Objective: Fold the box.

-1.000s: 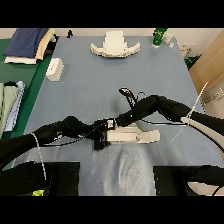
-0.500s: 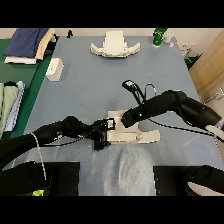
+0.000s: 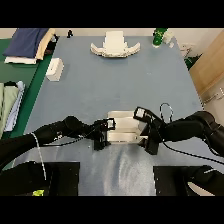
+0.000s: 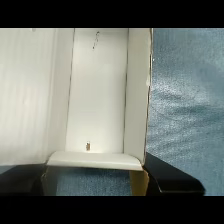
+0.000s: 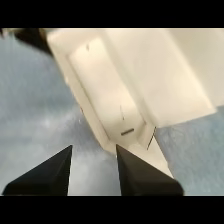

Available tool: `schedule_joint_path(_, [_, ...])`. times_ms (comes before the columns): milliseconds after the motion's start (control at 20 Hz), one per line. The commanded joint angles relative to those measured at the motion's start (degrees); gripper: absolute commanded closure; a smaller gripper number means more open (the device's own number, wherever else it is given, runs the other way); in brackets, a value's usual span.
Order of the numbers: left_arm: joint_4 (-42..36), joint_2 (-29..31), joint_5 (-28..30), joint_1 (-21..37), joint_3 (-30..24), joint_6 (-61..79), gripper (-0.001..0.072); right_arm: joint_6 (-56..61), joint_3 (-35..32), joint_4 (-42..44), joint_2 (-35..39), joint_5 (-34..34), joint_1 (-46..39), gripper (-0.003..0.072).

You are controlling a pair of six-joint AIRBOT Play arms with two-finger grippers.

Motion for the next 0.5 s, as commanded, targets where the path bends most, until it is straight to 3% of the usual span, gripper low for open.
schedule_joint_path(0, [0.0, -0.04, 0.02, 0.02, 0.02, 0.0, 0.0265, -18.18, -5.38, -6.51, 1.55, 2.01, 0.0, 0.0155])
schedule_joint_path(200, [0.0, -0.04, 0.0, 0.02, 0.02, 0.0, 0.0265, -21.0, -7.02, -11.23, 0.76, 10.43, 0.0, 0.0142])
schedule_joint_path(450, [0.0, -0.04, 0.0, 0.02, 0.02, 0.0, 0.0266, -24.24, -7.02, -8.28, -3.8, 17.64, 0.0, 0.0153])
